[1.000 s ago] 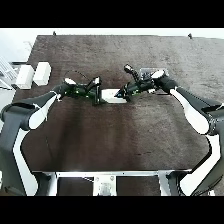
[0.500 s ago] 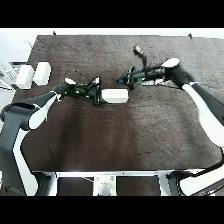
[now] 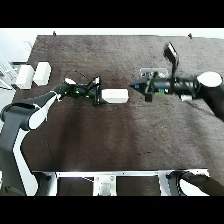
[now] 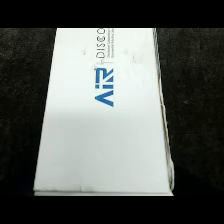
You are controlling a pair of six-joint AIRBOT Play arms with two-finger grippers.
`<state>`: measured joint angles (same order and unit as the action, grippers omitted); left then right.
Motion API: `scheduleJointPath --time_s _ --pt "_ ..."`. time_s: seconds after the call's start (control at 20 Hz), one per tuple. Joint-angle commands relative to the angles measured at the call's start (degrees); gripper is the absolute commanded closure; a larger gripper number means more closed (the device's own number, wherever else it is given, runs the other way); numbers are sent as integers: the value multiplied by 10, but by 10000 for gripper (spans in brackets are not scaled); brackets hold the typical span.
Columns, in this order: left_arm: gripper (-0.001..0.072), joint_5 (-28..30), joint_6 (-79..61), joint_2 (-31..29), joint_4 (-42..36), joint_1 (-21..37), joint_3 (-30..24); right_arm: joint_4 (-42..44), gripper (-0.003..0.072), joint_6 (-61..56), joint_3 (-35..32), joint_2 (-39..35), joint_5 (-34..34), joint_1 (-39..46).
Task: Fold the box and place the chain.
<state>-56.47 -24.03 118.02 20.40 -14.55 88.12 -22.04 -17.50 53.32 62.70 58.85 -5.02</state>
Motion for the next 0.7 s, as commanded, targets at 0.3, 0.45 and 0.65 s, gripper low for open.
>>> scheduleJointPath --time_s 0.3,0.45,0.65 --pt "432 -7 0 0 -17 -1 0 0 682 -5 -241 -148 -106 65" --pt "687 -12 6 -11 -64 4 1 0 682 -5 -242 -148 -106 65" --pt "689 -9 63 -110 -88 20 1 0 681 -5 -242 -149 -106 65"
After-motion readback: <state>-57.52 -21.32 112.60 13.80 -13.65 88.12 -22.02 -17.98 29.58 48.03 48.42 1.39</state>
